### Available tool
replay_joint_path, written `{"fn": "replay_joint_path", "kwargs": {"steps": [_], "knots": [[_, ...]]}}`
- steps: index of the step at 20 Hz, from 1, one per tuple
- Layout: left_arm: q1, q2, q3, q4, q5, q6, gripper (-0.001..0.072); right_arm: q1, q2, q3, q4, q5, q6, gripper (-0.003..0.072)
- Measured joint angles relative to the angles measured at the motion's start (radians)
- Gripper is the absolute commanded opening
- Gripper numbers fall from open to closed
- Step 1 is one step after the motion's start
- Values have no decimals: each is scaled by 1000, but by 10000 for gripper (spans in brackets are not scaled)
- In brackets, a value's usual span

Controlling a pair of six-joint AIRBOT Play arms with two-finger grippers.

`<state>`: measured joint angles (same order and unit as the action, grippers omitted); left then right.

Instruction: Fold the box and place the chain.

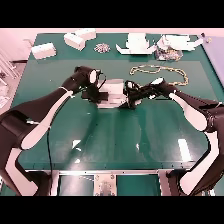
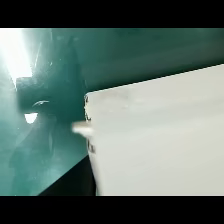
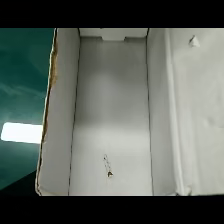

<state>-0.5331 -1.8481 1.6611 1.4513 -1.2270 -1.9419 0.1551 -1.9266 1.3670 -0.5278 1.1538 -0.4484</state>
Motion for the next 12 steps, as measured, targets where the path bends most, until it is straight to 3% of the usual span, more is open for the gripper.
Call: {"fn": "replay_joint_path", "kwargs": {"steps": [3,4,5,11,12], "knots": [[-3,-5,7,8,-5,-2,112,0,0,0,0,0,0,590],[-3,-7,8,10,-5,-3,25,0,0,0,0,0,0,590],[-4,-9,10,13,-6,-10,19,0,0,0,0,1,1,590],[-5,-19,11,14,-5,-3,20,0,0,0,-2,2,0,590],[-5,-20,12,13,-4,-2,63,0,0,0,-2,2,0,590]]}}
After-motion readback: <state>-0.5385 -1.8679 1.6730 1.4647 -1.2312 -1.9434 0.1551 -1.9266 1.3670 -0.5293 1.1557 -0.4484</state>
